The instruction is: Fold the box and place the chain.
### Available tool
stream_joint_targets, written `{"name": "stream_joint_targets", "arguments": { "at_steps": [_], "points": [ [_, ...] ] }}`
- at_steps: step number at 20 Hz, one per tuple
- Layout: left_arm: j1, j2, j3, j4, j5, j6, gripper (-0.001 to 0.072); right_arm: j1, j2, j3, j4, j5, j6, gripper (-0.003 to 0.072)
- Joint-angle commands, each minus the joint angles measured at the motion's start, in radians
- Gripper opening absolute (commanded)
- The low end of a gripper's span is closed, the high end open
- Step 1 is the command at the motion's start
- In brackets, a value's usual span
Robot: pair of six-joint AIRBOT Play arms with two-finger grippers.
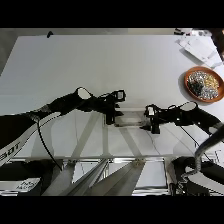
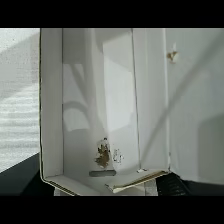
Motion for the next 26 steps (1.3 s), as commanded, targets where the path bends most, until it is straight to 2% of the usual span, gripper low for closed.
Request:
{"name": "stream_joint_targets", "arguments": {
  "at_steps": [1,2,3,9,17,19,21,22,23,26],
  "points": [
    [0.000,-0.001,0.000,0.001,-0.001,0.000,0.0011,-0.006,0.000,0.001,0.004,0.011,0.002,0.0669],
    [0.000,-0.001,0.000,0.001,-0.001,0.000,0.0011,-0.006,0.000,0.001,-0.004,0.011,0.002,0.0708],
    [0.000,-0.001,0.000,0.001,-0.001,0.000,0.0011,-0.006,0.000,0.001,-0.009,0.012,0.003,0.0715],
    [0.000,-0.001,0.000,0.001,-0.001,0.000,0.0011,-0.005,-0.006,0.001,-0.021,0.023,0.002,0.0720],
    [0.000,-0.001,0.000,0.001,-0.001,0.000,0.0011,-0.005,-0.006,0.001,0.064,0.026,0.002,0.0720],
    [0.000,-0.001,0.000,0.001,-0.001,0.000,0.0011,-0.005,-0.011,0.001,0.061,0.001,0.002,0.0688],
    [-0.001,-0.001,0.000,0.001,-0.001,0.000,0.0011,0.003,-0.030,0.001,0.045,-0.012,-0.002,0.0614],
    [0.000,-0.001,0.000,0.001,-0.001,0.000,0.0011,0.013,-0.038,0.001,0.035,-0.027,-0.002,0.0551],
    [0.000,-0.001,0.000,0.001,-0.001,0.000,0.0011,0.024,-0.044,0.001,0.026,-0.036,-0.005,0.0528],
    [0.000,-0.001,0.000,0.001,-0.001,0.000,0.0011,0.037,-0.046,0.001,0.008,-0.050,-0.005,0.0516]
  ]
}}
